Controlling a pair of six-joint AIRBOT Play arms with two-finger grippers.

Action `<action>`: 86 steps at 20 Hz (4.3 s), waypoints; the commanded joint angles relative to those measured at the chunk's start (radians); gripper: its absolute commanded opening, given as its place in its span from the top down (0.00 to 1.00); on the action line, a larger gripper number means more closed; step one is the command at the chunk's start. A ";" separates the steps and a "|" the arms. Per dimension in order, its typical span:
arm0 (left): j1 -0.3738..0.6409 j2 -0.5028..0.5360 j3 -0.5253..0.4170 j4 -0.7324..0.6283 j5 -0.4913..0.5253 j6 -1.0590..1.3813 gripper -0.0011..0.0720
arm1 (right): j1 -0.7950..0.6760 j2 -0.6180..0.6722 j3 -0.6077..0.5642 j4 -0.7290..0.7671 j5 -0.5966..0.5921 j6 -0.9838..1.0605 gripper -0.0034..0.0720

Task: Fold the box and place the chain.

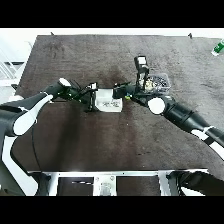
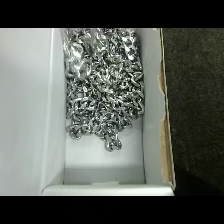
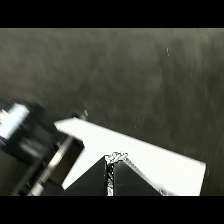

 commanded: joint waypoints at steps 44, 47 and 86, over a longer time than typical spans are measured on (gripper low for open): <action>0.000 0.000 0.001 0.000 0.000 0.000 0.35 | -0.379 -0.415 0.396 0.584 0.702 -1.153 0.57; 0.000 0.000 0.001 0.000 0.000 0.000 0.35 | -0.364 -0.416 0.401 0.575 0.755 -1.154 0.57; 0.000 0.000 0.001 0.000 0.000 0.000 0.35 | -0.224 -0.439 0.460 0.388 0.848 -1.250 0.35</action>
